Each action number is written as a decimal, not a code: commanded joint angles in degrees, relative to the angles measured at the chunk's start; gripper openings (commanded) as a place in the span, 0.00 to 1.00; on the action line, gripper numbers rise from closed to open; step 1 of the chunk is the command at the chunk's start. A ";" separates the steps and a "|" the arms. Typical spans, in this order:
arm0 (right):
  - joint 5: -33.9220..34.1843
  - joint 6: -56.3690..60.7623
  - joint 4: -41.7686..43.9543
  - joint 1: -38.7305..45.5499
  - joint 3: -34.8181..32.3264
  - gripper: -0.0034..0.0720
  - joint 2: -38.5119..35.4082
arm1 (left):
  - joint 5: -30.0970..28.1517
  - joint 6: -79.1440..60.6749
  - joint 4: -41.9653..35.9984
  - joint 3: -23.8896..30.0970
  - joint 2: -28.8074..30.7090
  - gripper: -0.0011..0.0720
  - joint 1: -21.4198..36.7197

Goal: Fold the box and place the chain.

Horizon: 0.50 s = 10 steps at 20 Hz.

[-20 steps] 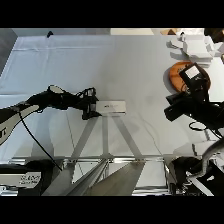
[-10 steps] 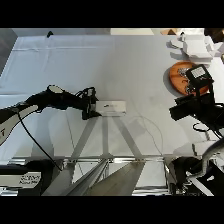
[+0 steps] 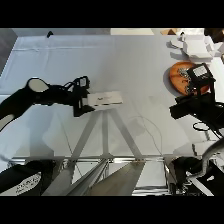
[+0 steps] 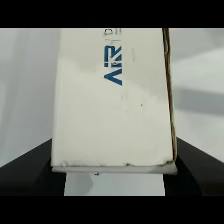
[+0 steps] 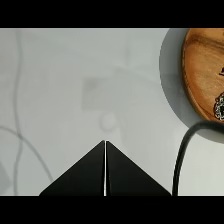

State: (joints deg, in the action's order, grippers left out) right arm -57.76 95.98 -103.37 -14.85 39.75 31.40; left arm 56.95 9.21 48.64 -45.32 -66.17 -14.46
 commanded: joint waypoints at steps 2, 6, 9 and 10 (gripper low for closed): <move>3.08 0.02 0.50 -0.02 0.04 0.06 0.00 | 2.78 35.19 33.83 -0.07 13.40 0.02 0.20; 3.17 0.02 0.63 -0.02 0.04 0.06 0.00 | 4.83 58.07 54.23 -0.07 20.20 0.02 0.37; 3.17 0.02 0.83 -0.02 0.04 0.06 0.00 | -1.22 66.88 53.68 -0.04 21.97 0.02 4.85; 3.17 0.02 0.83 -0.02 0.04 0.06 0.00 | -4.83 69.57 51.87 -0.04 21.97 0.02 7.45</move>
